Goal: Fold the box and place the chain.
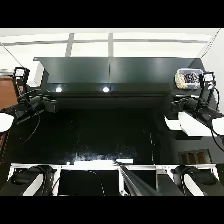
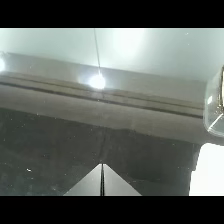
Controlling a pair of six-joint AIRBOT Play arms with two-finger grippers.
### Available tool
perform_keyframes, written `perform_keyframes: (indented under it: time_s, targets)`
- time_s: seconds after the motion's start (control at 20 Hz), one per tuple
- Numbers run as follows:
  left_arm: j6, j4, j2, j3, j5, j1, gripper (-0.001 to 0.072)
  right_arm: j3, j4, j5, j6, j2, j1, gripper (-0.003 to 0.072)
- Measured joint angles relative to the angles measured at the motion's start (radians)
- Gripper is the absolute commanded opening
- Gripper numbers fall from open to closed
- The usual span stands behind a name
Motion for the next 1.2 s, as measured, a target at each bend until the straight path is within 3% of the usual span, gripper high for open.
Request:
perform_keyframes:
  time_s: [0.85, 1.0, 1.1, 1.15, 1.2]
  targets:
    - [0.0, -0.019, 0.0, 0.0, 0.031, -0.001, 0.003, 0.0, 0.014, -0.005, 0.0, 0.0, 0.0, 0.0013]
    - [-0.003, -0.03, -0.003, 0.0, 0.078, -0.001, 0.003, 0.0, 0.108, -0.046, -0.001, -0.002, 0.001, 0.0014]
    - [-0.003, -0.034, -0.016, 0.0, 0.122, -0.001, 0.003, 0.0, 0.152, -0.137, -0.007, -0.013, 0.001, 0.003]
    - [-0.005, -0.035, -0.026, 0.0, 0.145, -0.001, 0.0031, 0.0, 0.16, -0.209, -0.007, -0.024, -0.005, 0.0181]
    - [-0.006, -0.036, -0.038, 0.0, 0.163, -0.001, 0.0096, 0.006, 0.165, -0.293, -0.009, -0.043, -0.023, 0.0448]
